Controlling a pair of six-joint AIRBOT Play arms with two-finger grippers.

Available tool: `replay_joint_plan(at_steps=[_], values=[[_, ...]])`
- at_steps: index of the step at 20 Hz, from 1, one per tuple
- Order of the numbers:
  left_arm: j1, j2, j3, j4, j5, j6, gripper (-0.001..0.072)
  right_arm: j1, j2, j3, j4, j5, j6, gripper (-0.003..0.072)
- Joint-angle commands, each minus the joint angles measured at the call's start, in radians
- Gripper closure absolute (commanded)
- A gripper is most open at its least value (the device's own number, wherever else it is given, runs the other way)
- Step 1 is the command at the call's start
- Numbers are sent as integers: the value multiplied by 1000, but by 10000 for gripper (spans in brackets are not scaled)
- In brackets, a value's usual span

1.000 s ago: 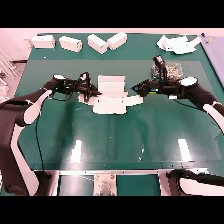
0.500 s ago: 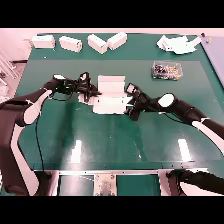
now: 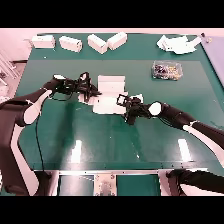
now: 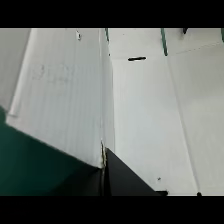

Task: Fold the box and place the chain.

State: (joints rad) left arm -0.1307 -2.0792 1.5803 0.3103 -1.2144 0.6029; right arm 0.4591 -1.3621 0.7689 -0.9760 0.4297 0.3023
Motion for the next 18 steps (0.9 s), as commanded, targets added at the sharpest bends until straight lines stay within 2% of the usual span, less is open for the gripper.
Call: replay_joint_plan(at_steps=[1,10,18], values=[[1,0,0,0,0,0,687,32,-20,-1,-11,-59,-39,114],[1,0,0,0,0,0,688,30,-33,-1,-12,-253,-45,114],[1,0,0,0,0,0,688,25,6,17,-13,-257,-62,114]])
